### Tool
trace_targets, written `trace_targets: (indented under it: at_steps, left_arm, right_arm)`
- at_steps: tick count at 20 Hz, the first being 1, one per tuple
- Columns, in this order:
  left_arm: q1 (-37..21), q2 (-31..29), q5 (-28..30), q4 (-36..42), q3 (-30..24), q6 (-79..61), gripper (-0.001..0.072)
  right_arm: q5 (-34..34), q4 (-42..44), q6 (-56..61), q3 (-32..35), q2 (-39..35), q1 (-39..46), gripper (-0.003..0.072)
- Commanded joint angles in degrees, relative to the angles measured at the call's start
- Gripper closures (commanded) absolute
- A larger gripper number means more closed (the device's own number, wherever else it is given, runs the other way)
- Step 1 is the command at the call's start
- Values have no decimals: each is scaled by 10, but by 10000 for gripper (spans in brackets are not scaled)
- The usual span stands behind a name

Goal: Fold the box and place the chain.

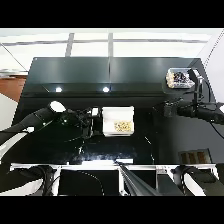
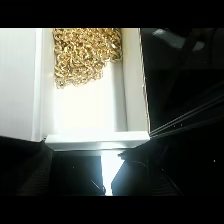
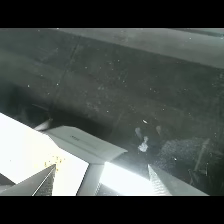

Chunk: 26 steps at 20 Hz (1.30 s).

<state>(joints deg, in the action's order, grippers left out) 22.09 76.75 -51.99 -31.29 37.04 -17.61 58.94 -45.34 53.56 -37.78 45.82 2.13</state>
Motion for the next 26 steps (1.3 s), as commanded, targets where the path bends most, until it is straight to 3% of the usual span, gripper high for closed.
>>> trace_targets:
  at_steps: [1,14,19,26]
  left_arm:
    - [0,0,10,6,1,12,6]
    - [3,0,-7,7,1,46,4]
    - [36,0,56,7,1,70,3]
    - [41,0,77,33,1,69,4]
  right_arm:
    - [-1,0,0,0,0,0,-20]
    - [-5,-15,0,0,0,0,-14]
    - [-5,-15,0,0,0,0,-14]
    - [-5,-15,0,0,0,0,-14]
